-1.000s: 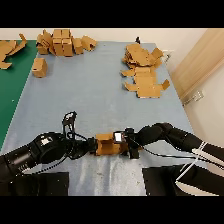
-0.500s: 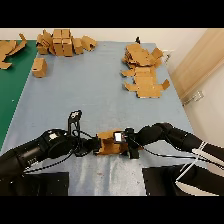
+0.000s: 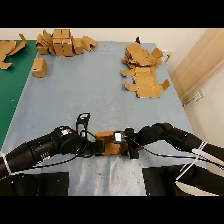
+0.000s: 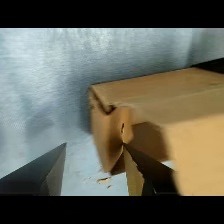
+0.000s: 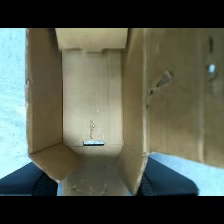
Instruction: Fold the box.
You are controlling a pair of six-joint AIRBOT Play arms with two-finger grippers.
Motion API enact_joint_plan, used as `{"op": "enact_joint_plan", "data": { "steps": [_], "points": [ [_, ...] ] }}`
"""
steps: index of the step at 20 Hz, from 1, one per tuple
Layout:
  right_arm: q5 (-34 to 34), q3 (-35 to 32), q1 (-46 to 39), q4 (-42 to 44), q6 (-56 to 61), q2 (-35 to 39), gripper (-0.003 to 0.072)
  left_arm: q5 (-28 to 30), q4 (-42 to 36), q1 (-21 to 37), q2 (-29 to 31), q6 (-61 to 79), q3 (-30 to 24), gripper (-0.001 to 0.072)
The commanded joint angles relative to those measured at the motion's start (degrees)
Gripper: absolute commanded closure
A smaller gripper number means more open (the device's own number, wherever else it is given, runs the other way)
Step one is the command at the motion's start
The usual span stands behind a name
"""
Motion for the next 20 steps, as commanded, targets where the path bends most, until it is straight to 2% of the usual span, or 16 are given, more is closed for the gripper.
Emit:
{"op": "enact_joint_plan", "data": {
  "steps": [1, 4, 7, 13, 15, 18, 19, 20],
  "points": [
    [0.0, 0.0, 0.0, 0.0, 0.0, 0.0, 0.0104, -1.6, 0.2, -0.2, -0.4, 0.2, 0.3, 0.0165],
    [0.0, 0.0, 0.0, 0.0, 0.0, 0.0, 0.0105, 1.5, 0.2, -0.2, -0.4, 0.2, 0.3, 0.0167],
    [0.0, 0.0, 0.0, 0.0, 0.0, 0.0, 0.0105, 2.2, -0.1, -0.2, -1.6, 0.2, 0.5, 0.0186],
    [0.0, 0.0, 0.0, 0.0, 0.0, 0.0, 0.0105, 1.9, 0.2, -2.0, -9.4, 0.8, 5.9, 0.0187],
    [0.0, 0.0, 0.0, 0.0, 0.0, 0.0, 0.0105, 0.6, 0.4, -2.0, -12.1, 0.9, 7.8, 0.0313],
    [0.0, 0.0, 0.0, 0.0, 0.0, 0.0, 0.0105, -2.2, 0.7, -2.0, -13.9, 1.0, 8.6, 0.0321],
    [0.0, 0.0, 0.0, 0.0, 0.0, 0.0, 0.0105, -2.8, 0.9, -2.0, -13.9, 1.0, 8.6, 0.0540],
    [0.0, 0.0, 0.0, 0.0, 0.0, 0.0, 0.0105, -2.7, 0.9, -2.0, -13.9, 2.5, 8.6, 0.0701]
  ]
}}
